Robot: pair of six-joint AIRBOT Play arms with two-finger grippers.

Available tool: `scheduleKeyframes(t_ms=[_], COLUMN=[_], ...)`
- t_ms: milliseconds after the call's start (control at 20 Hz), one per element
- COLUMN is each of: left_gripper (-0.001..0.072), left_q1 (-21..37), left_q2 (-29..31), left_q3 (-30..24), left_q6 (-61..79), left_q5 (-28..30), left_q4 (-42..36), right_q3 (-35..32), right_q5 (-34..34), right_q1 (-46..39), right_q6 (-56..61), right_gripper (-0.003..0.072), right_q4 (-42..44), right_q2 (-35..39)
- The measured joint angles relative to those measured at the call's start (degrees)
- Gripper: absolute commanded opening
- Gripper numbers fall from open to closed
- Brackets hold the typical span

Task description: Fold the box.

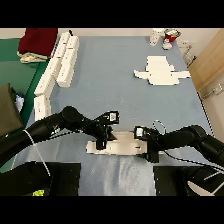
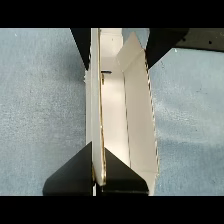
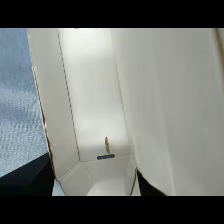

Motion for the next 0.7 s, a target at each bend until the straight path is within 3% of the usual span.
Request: scheduleKeyframes(t_ms=[450,500,550,700], left_gripper=[0.0014,0.0014,0.0013,0.0014], left_q1=[0.0,0.0,0.0,0.0], left_q2=[0.0,0.0,0.0,0.0], left_q3=[0.0,0.0,0.0,0.0], left_q6=[0.0,0.0,0.0,0.0], left_q5=[0.0,0.0,0.1,0.0], left_q4=[0.0,0.0,0.0,0.0], right_q3=[-2.3,-3.1,-3.8,-5.0], right_q5=[3.4,4.7,5.8,8.1], right_q1=[0.0,0.0,0.0,0.0], right_q6=[-0.5,-1.3,-1.9,-3.5], right_gripper=[0.0710,0.0703,0.0641,0.0635], right_q4=[-0.6,0.1,0.6,1.8], right_q2=[-0.2,-0.2,-0.2,-0.2])
